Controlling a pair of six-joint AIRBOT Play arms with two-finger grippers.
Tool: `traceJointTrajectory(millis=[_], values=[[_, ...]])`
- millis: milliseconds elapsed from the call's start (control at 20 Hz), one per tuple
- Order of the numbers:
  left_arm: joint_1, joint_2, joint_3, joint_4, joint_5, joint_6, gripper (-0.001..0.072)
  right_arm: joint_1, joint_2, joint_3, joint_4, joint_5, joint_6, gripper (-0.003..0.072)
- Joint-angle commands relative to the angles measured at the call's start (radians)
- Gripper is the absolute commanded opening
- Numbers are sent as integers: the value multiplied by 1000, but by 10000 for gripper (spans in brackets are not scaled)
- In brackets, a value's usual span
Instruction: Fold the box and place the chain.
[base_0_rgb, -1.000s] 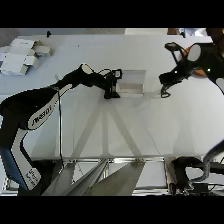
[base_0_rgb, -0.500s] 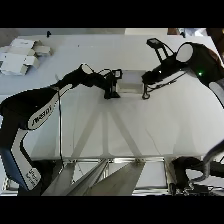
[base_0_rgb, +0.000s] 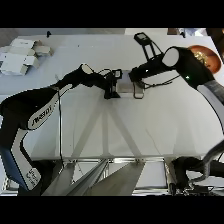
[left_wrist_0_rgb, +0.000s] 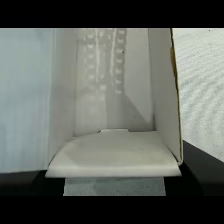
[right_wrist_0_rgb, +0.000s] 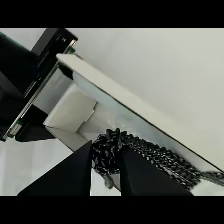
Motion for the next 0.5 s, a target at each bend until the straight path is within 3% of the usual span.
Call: traceJointTrajectory(millis=[0,400,450], values=[[0,0,1,0,0,0,421,32,-59,0,0,12,-11,15],[0,0,1,0,0,0,421,43,-113,0,-8,34,-7,21],[0,0,1,0,0,0,421,43,-102,0,-10,35,-7,72]])
